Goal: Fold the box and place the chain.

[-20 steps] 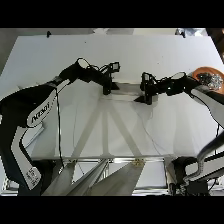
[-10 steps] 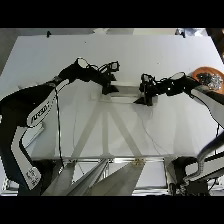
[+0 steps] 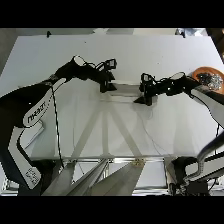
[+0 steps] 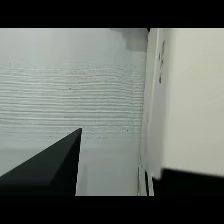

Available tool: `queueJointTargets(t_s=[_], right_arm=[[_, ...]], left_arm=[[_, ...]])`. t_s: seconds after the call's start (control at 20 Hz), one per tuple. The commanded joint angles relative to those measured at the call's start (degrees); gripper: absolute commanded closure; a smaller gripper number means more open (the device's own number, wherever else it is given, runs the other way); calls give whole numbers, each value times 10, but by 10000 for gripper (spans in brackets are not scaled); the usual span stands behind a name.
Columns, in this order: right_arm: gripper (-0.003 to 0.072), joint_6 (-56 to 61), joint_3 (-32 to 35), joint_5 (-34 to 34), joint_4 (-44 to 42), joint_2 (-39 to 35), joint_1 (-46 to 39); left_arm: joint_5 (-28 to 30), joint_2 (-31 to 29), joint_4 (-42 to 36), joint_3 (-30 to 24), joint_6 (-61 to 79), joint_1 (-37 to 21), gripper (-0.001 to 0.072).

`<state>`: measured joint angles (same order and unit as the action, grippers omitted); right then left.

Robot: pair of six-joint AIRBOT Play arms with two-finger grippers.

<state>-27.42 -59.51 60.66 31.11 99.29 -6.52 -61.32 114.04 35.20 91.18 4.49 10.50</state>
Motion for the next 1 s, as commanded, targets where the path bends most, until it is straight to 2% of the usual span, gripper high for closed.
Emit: queueJointTargets(t_s=[0.0, 0.15, 0.35, 0.4, 0.45, 0.5, 0.55, 0.65, 0.7, 0.85, 0.95], right_arm=[[450, 0, 0, 0, 1, 0, 0], [450, 0, 0, 0, 1, 0, 0], [450, 0, 0, 0, 1, 0, 0], [450, 0, 0, 0, 1, 0, 0], [450, 0, 0, 0, 1, 0, 0], [450, 0, 0, 0, 1, 0, 0], [450, 0, 0, 0, 1, 0, 0], [450, 0, 0, 0, 1, 0, 0], [450, 0, 0, 0, 1, 0, 0], [450, 0, 0, 0, 1, 0, 0], [450, 0, 0, 0, 1, 0, 0]], left_arm=[[0, -23, 5, 0, 0, -16, 250], [-4, -50, 53, 0, 0, -32, 250], [-49, -95, 133, 0, -33, -49, 254], [-76, -103, 145, 0, -66, -49, 296], [-110, -107, 155, 0, -89, -46, 455], [-157, -107, 165, 0, -98, -43, 663], [-202, -105, 171, 0, -100, -37, 699], [-260, -103, 170, -1, -104, -19, 700], [-266, -102, 169, -1, -105, -7, 700], [-234, -99, 130, -1, -105, 28, 700], [-179, -92, 75, -1, -103, 41, 699]])
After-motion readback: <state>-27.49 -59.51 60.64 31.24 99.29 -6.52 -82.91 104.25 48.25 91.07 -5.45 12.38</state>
